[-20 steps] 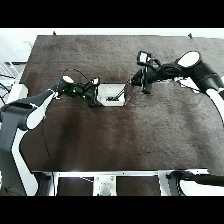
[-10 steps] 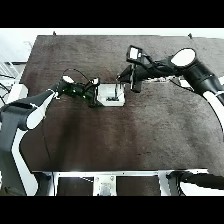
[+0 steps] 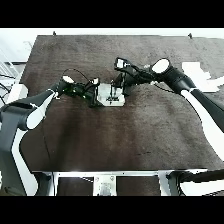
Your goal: Fold the box and place the chain.
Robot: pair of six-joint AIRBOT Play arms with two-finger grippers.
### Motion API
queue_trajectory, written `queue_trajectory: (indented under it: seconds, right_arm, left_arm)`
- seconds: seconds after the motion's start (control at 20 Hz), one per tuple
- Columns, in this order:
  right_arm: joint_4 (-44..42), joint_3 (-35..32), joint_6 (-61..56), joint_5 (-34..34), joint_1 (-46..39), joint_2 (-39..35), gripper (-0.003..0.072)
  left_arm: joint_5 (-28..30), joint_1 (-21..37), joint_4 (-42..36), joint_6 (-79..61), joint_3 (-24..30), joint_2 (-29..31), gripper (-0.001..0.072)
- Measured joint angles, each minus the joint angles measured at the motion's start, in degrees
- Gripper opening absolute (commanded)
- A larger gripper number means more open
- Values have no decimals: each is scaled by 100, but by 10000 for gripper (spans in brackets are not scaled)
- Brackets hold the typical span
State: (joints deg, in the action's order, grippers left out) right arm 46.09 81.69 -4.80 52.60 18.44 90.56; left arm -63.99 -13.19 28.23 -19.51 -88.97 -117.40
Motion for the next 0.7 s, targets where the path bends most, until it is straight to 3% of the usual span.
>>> queue_trajectory:
  seconds: [0.35,0.7]
  right_arm:
    - [-55,258,-63,-46,2,-269,10]
    - [-153,-111,-166,-59,2,-35,10]
  left_arm:
    - [0,0,0,0,0,0,651]
    - [0,0,0,0,0,0,651]
